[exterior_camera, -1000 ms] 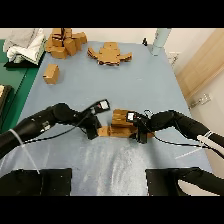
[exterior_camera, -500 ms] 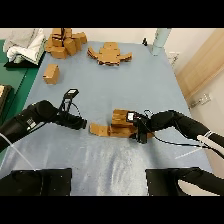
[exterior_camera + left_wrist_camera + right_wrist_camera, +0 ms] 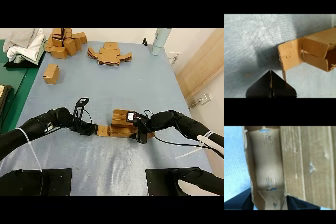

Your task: Fold the box.

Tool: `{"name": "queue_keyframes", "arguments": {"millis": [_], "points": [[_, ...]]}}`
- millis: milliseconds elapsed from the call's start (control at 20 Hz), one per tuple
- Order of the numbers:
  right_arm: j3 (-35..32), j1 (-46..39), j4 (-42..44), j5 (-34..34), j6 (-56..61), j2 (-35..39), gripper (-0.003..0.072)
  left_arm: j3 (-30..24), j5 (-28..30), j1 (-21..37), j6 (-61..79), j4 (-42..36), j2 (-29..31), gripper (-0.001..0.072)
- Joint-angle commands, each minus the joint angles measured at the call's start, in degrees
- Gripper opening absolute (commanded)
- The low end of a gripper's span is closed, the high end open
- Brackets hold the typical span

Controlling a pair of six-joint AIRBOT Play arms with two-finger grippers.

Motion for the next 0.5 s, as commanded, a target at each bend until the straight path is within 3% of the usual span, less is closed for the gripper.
{"name": "queue_keyframes", "arguments": {"millis": [0,450], "points": [[0.0,0.0,0.0,0.0,0.0,0.0,0.0525,0.0,2.2,-0.8,0.1,-3.1,-0.7,0.0008],[0.0,0.0,0.0,0.0,0.0,0.0,0.0525,0.2,3.5,-2.8,0.5,-5.5,-0.8,0.0008]]}}
